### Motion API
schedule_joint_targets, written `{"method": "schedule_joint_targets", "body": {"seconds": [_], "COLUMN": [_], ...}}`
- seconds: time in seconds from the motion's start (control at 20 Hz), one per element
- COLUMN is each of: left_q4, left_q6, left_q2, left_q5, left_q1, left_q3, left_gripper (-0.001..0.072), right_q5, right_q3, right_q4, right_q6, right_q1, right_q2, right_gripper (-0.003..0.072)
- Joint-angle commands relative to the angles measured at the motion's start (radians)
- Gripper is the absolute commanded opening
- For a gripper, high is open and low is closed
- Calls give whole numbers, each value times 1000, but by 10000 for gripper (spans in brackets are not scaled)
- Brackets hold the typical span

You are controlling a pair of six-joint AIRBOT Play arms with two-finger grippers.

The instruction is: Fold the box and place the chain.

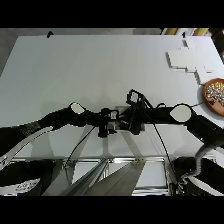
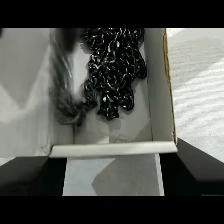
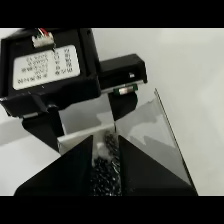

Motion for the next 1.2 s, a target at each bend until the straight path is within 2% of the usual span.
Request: {"method": "schedule_joint_targets", "body": {"seconds": [0.0,0.1,0.25,0.5,0.75,0.85,1.15], "left_q4": [0,0,0,0,0,0,0], "left_q6": [0,0,0,0,0,0,0], "left_q2": [1,1,1,1,1,1,1], "left_q5": [0,0,0,0,0,0,0], "left_q1": [0,0,0,0,0,0,0], "left_q3": [0,0,0,0,0,0,0], "left_gripper": [92,92,92,92,92,92,92], "right_q5": [60,136,238,299,296,295,318], "right_q3": [0,0,0,0,-2,-2,-4], "right_q4": [-163,-241,-270,-279,-311,-327,-321], "right_q6": [61,73,80,-80,-204,-262,-332], "right_q1": [3,-45,-204,-457,-465,-465,-464], "right_q2": [0,33,103,114,31,-11,-142], "right_gripper": [206,204,203,201,210,302,302]}}
